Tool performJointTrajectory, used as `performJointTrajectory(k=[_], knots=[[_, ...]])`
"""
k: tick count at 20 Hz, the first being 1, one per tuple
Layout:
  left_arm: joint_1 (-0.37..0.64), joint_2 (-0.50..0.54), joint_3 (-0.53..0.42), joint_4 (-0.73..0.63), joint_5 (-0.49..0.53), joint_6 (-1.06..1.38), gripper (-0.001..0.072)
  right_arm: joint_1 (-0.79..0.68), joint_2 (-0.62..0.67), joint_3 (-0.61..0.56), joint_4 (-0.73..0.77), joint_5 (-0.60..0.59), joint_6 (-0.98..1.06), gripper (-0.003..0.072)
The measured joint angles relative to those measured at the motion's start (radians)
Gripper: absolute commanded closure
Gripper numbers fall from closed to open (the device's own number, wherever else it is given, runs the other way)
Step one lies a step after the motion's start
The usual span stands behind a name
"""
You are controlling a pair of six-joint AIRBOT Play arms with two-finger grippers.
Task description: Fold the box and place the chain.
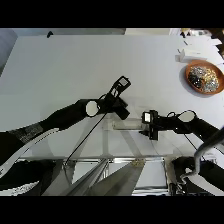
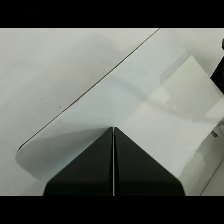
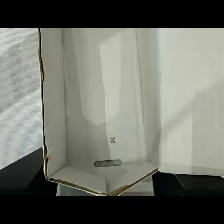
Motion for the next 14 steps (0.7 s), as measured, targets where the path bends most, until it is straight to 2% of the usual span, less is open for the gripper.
performJointTrajectory(k=[4, 7, 11, 14], knots=[[0.0, 0.037, 0.0, 0.021, -0.039, -0.01, 0.0705, 0.0, 0.0, 0.0, -0.001, -0.001, -0.001, 0.0283], [0.0, 0.123, 0.0, 0.122, -0.108, -0.011, 0.0704, 0.0, 0.0, 0.0, -0.002, -0.001, -0.001, 0.0283], [0.0, 0.236, 0.0, 0.327, -0.326, -0.014, 0.0701, 0.0, 0.0, 0.0, -0.003, -0.001, -0.001, 0.0283], [0.0, 0.272, 0.0, 0.441, -0.491, -0.01, 0.0699, 0.0, 0.0, 0.0, -0.002, -0.001, -0.001, 0.0283]])
